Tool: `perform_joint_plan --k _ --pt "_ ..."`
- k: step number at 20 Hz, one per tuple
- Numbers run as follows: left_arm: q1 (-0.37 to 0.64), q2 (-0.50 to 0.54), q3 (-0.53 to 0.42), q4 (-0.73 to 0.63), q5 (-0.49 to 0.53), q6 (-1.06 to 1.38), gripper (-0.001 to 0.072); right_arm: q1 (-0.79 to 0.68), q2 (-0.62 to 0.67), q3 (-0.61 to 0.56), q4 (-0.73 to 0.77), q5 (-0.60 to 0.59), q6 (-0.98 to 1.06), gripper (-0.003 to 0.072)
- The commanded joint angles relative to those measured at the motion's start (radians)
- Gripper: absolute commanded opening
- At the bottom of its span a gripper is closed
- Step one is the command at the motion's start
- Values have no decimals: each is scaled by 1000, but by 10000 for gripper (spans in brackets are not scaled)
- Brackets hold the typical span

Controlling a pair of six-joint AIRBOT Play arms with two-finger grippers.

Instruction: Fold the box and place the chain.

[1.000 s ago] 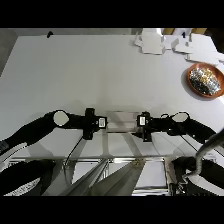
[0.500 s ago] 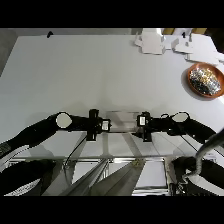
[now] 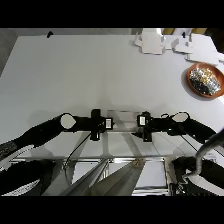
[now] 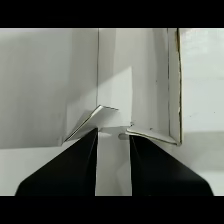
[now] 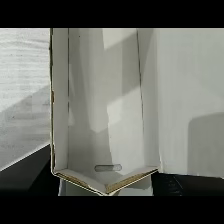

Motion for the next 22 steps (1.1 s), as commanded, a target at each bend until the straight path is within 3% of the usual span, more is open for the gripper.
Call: perform_joint_plan --k 1,7,12,16,22 --pt "-13 -20 8 -43 24 1 205 0 1 0 0 0 0 410" --pt "-13 -17 16 -55 16 3 206 0 1 0 0 0 0 410" --pt "6 46 16 -51 -53 0 207 0 1 0 0 0 0 410" --pt "7 14 21 -45 -136 -10 233 0 1 0 0 0 0 410" --pt "6 -44 86 -44 -183 -92 421 0 1 0 0 0 0 410"
